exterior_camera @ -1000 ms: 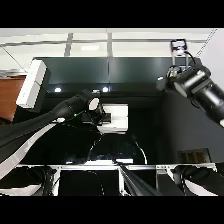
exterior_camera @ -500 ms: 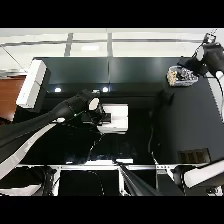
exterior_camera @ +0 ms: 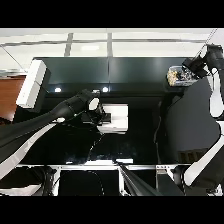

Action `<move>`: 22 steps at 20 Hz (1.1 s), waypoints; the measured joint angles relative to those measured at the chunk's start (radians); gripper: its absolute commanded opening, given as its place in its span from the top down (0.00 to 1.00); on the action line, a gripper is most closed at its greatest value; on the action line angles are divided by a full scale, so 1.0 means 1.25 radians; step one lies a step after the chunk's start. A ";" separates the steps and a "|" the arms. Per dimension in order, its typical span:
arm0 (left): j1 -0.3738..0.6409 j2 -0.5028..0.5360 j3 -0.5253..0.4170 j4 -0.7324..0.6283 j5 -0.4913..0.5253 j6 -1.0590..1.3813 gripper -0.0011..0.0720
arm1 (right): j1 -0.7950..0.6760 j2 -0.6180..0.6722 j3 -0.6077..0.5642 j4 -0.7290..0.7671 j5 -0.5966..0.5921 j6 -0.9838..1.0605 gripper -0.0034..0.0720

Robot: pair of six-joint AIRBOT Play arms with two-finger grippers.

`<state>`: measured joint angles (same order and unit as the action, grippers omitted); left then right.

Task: Fold the box and place the chain.

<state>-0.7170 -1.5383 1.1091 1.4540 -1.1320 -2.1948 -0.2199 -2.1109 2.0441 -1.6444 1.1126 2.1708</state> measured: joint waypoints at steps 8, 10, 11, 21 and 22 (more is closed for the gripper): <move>0.000 0.000 0.000 -0.001 -0.003 0.000 0.95 | -0.004 -0.001 0.009 0.029 0.020 -0.027 0.94; 0.000 0.000 0.000 -0.001 -0.003 0.000 0.95 | -0.004 0.036 0.010 0.029 0.044 -0.076 0.94; 0.000 0.000 0.000 -0.001 -0.003 0.000 0.95 | -0.004 0.063 0.010 0.029 0.055 -0.107 0.94; 0.000 0.000 0.000 -0.001 -0.003 0.000 0.95 | 0.031 0.467 0.010 0.046 0.108 -0.325 0.94; 0.000 0.000 0.000 -0.001 -0.003 0.000 0.95 | 0.038 0.507 0.010 0.055 0.112 -0.334 0.94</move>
